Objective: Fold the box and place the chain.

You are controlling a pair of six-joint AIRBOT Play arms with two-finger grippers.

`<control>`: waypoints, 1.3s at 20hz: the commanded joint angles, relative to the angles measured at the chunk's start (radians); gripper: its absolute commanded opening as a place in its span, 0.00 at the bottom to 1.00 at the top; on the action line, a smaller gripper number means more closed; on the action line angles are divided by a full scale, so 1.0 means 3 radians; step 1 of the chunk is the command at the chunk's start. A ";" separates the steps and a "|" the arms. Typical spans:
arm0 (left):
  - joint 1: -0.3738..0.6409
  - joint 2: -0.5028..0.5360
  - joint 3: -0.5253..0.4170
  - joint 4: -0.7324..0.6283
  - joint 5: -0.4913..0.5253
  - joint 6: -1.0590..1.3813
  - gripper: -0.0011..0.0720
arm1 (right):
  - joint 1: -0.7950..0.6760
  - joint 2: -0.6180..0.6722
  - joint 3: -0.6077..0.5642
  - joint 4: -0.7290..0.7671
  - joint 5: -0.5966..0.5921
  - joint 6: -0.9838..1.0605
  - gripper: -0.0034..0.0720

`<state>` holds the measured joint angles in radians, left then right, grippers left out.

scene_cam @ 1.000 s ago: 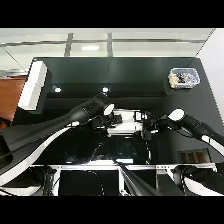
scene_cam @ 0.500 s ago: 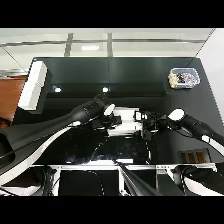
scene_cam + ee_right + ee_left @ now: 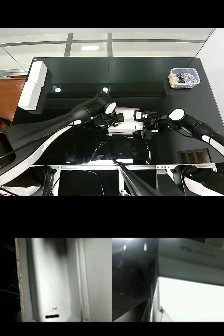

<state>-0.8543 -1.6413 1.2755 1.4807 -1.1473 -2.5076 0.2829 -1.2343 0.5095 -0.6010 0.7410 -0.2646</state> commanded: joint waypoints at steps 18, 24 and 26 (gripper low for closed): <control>-0.0004 -0.0004 0.0025 0.0060 -0.0134 0.0394 0.05 | 0.0000 -0.0001 0.0000 -0.0006 0.0008 -0.0004 0.58; -0.0004 -0.0003 0.0027 0.0058 -0.0132 0.0394 0.51 | 0.0000 -0.0001 0.0000 -0.0006 0.0008 -0.0004 0.58; -0.0004 -0.0003 0.0027 0.0058 -0.0130 0.0395 0.28 | 0.0000 -0.0001 0.0000 -0.0006 0.0008 -0.0004 0.58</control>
<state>-0.8551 -1.6417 1.2823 1.4990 -1.1892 -2.3917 0.2829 -1.2343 0.5091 -0.6033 0.7441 -0.2661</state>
